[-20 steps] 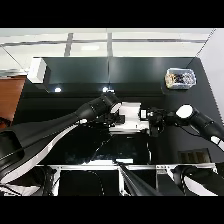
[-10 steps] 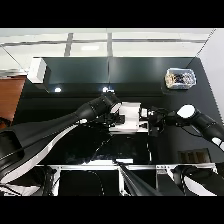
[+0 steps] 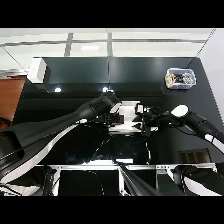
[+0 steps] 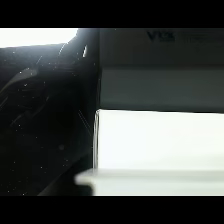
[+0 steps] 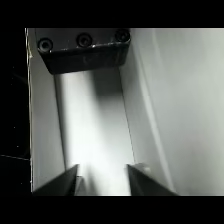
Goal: Fold the box and place the chain.
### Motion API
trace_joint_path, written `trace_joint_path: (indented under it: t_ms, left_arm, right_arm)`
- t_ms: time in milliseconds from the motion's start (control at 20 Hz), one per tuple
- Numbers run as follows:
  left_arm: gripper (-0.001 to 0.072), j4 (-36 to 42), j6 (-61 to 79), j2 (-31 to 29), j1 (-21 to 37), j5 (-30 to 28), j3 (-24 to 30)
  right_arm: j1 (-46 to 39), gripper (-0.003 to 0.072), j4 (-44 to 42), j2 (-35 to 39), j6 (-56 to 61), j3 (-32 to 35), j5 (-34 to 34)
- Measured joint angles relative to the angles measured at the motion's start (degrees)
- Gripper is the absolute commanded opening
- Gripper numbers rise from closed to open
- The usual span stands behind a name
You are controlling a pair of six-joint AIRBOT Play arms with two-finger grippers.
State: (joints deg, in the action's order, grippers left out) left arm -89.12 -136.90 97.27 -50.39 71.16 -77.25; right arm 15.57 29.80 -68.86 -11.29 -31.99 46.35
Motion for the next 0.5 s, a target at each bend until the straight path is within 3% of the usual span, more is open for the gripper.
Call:
trace_joint_path:
  t_ms: [50,100,150,200,250,350,500]
  left_arm:
    - [0.0026,0.0,0.0,0.0,0.0,0.0,0.0]
    - [0.0026,0.0,0.0,0.0,0.0,0.0,0.0]
    - [0.0026,0.0,0.0,0.0,0.0,0.0,0.0]
    - [0.0026,0.0,0.0,0.0,0.0,0.0,0.0]
    - [0.0026,0.0,0.0,0.0,0.0,-0.1,0.0]
    - [0.0026,0.0,0.0,0.0,0.0,-0.1,0.0]
    - [0.0026,0.0,0.0,0.0,0.0,-0.2,0.0]
  right_arm:
    - [0.1,0.0156,-0.1,-0.2,0.5,0.0,-0.2]
    - [0.1,0.0431,-0.1,-0.2,1.2,0.0,-0.4]
    - [0.1,0.0403,-0.3,-0.3,1.7,0.0,-0.4]
    - [0.1,0.0079,-0.4,-0.3,2.3,0.0,-0.4]
    - [0.1,0.0016,-0.2,-0.2,3.5,0.0,-0.5]
    - [-0.4,0.0016,1.6,0.9,8.3,-0.6,0.5]
    - [-3.6,0.0015,10.8,5.4,25.5,-4.2,7.1]
